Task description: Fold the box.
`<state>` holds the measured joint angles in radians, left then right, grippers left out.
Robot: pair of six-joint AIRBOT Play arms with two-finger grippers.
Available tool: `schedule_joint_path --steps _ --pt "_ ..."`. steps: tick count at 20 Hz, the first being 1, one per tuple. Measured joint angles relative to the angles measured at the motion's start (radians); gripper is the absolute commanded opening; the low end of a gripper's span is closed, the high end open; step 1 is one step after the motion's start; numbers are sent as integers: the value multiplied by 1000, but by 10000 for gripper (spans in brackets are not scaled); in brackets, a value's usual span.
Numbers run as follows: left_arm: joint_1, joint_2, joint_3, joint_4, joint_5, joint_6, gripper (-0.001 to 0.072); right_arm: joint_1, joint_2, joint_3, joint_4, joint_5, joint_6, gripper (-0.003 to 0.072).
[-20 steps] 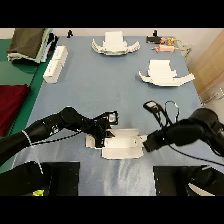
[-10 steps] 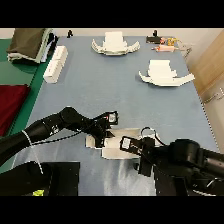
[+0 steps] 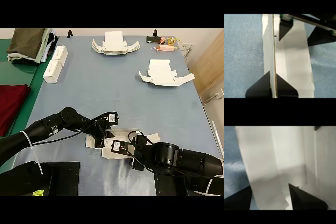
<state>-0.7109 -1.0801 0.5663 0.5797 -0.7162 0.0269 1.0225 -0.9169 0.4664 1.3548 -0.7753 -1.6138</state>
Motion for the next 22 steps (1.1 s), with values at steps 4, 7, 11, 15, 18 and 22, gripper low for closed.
schedule_joint_path --steps 4,7,11,15,18,22 --pt "0 0 0 0 0 0 13 0 -8 42 -90 -48 228 685" --pt "0 0 0 0 2 0 12 2 -10 76 -114 -105 332 685" --pt "0 0 0 0 0 0 13 2 -10 100 -127 -180 431 686" --pt "0 0 0 0 1 0 13 2 -10 114 -129 -222 499 688" --pt "0 0 0 0 1 0 12 2 2 126 -129 -251 523 707" --pt "0 0 0 0 -1 0 13 0 38 131 -132 -264 534 707"
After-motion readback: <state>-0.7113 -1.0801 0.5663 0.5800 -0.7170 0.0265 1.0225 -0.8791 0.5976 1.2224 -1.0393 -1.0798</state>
